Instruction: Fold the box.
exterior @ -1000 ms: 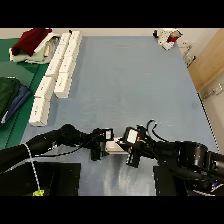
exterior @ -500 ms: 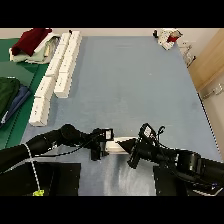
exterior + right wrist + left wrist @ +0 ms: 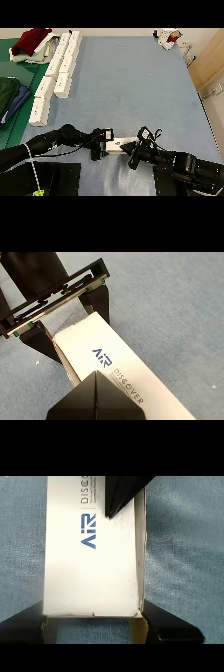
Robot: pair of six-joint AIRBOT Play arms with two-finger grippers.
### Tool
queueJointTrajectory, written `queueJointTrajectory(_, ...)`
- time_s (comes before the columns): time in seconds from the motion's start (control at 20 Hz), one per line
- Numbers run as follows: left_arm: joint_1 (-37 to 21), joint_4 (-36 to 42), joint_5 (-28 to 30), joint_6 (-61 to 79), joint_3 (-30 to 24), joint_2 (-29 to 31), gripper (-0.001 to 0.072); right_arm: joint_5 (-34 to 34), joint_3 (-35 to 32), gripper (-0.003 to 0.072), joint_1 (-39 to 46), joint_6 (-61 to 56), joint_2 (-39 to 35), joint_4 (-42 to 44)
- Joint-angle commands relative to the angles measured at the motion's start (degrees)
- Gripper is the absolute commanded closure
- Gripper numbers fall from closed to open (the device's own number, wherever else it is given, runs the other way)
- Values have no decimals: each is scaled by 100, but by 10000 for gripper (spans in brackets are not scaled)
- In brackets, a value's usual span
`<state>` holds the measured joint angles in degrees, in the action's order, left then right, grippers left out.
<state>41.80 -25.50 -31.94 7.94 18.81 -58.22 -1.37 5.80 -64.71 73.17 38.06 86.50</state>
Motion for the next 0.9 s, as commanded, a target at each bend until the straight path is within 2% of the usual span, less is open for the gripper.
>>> queueJointTrajectory(0.0,0,0,0,-2,4,-4,247,127,-76,678,-7,-28,22,66)
queueJointTrajectory(0.6,0,0,-2,-2,4,-4,247,221,-72,677,-4,-28,186,247)
queueJointTrajectory(0.85,0,0,0,-2,4,-4,247,181,72,677,0,-26,-160,238)
